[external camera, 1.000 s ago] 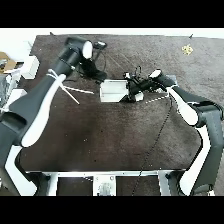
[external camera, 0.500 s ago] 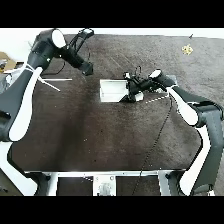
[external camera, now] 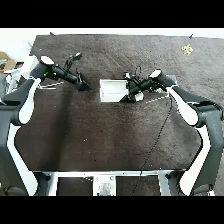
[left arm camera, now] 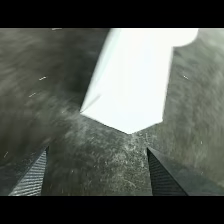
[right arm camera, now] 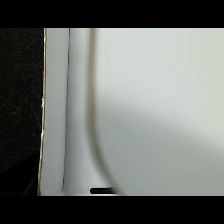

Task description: Fold the box and place the chain.

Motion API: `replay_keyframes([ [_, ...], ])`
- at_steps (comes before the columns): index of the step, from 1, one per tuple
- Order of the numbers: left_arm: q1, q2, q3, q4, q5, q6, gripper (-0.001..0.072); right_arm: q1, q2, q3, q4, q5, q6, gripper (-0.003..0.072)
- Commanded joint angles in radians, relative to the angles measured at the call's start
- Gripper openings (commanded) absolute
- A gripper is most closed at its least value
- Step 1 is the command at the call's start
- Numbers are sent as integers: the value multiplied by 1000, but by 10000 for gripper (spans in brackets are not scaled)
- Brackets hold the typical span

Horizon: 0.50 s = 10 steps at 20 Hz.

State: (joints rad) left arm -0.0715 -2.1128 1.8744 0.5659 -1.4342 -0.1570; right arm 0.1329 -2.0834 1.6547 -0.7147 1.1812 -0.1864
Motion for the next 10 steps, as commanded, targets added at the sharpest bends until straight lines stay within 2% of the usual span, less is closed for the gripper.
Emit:
replay_keyframes([
  [1, 10, -57, -6, -45, -48, 280, 720, 1, -1, 0, 0, 0, 0, 508],
  [3, -6, -61, -6, -50, -35, 377, 720, 1, -1, 0, 0, 0, 0, 508],
  [10, -39, -100, -8, -66, 21, 454, 720, 1, -1, 0, 0, 0, 0, 508],
])
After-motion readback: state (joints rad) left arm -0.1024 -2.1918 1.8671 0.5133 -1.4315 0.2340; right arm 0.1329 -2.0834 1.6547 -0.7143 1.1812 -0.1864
